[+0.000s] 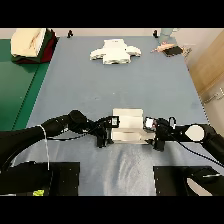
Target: Fold the box.
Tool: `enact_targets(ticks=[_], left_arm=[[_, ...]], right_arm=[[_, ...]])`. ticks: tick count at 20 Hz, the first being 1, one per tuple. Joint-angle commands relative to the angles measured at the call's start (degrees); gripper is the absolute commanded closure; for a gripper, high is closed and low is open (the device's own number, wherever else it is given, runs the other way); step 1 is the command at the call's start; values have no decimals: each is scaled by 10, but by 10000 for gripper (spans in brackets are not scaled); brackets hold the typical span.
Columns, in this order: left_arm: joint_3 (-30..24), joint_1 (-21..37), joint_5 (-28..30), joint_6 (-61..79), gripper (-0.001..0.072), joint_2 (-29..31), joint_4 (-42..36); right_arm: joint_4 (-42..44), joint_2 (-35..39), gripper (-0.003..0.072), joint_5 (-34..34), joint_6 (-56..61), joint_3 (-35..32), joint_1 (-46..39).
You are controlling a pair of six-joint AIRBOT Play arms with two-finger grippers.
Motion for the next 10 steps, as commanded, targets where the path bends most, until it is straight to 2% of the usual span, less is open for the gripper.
enact_targets(ticks=[1, 2, 4, 5, 7, 9, 10], left_arm=[[0, 0, 0, 0, 174, 0, 0], [0, 0, 0, 0, 174, 0, 0], [0, 0, 0, 0, 174, 0, 0], [0, 0, 0, 0, 174, 0, 0], [0, 0, 0, 0, 174, 0, 0], [0, 0, 0, 0, 174, 0, 0], [0, 0, 0, 0, 174, 0, 0]], right_arm=[[36, -6, 258, -22, -27, -3, 1], [54, -6, 314, -22, -39, -3, 1], [100, -6, 345, -19, -67, -3, 1], [118, -6, 416, -18, -70, -3, 1], [141, -6, 424, -19, -70, -3, 1], [147, -7, 487, -18, -70, -3, 1], [149, -8, 487, -19, -70, -3, 1]])
